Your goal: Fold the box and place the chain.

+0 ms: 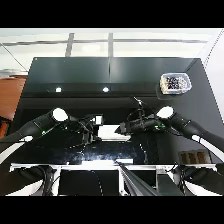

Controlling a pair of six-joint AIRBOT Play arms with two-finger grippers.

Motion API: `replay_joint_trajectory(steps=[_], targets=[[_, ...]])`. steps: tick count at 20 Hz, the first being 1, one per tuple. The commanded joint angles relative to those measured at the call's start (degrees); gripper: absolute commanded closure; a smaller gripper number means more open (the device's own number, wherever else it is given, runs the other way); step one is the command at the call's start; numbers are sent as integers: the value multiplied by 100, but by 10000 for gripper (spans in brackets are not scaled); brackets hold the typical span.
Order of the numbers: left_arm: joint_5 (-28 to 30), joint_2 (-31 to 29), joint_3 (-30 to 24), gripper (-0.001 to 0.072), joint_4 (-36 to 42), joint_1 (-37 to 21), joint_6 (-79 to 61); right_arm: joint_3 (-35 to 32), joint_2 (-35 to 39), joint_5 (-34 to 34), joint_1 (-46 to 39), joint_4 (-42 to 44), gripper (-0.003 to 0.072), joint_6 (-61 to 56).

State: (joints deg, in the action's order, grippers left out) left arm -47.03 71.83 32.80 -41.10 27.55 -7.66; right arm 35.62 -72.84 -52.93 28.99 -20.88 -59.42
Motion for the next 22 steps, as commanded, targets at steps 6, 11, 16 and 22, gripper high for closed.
replay_joint_trajectory(steps=[6,11,16,22], targets=[[2,0,-2,228,-2,-2,-2,28,-109,15,-11,-267,665,-186],[0,-4,-2,217,-2,-7,61,319,455,-730,-629,-315,665,-131],[-76,-234,0,-5,-334,-9,686,319,1403,-955,-1836,-321,665,-146],[-549,-1139,111,-6,-1021,-94,1451,319,1545,-1110,-2291,-341,665,-142]])
